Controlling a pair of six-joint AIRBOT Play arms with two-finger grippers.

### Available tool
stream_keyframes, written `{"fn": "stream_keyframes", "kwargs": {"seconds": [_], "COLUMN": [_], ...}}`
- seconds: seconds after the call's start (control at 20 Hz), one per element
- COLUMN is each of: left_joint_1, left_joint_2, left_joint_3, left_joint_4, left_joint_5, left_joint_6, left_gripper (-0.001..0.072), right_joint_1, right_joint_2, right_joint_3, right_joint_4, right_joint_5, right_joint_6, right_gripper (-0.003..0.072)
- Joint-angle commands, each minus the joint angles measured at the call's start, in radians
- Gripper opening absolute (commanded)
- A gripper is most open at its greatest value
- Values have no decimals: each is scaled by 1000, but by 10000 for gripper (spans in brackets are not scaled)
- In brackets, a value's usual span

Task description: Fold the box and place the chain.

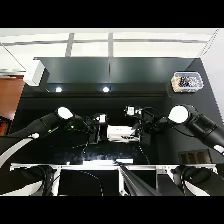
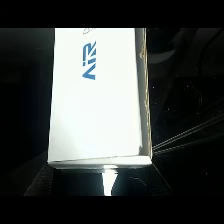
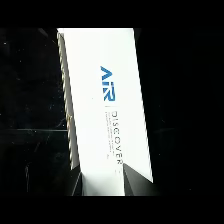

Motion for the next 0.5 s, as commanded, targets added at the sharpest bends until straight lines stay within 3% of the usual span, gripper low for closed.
{"fn": "stream_keyframes", "kwargs": {"seconds": [0.0, 0.45], "left_joint_1": [1, 1], "left_joint_2": [0, 0], "left_joint_3": [0, 0], "left_joint_4": [0, 0], "left_joint_5": [0, 0], "left_joint_6": [0, 0], "left_gripper": [420, 420], "right_joint_1": [0, 0], "right_joint_2": [0, 0], "right_joint_3": [0, 8], "right_joint_4": [-19, -23], "right_joint_5": [0, 24], "right_joint_6": [27, 85], "right_gripper": [276, 276]}}
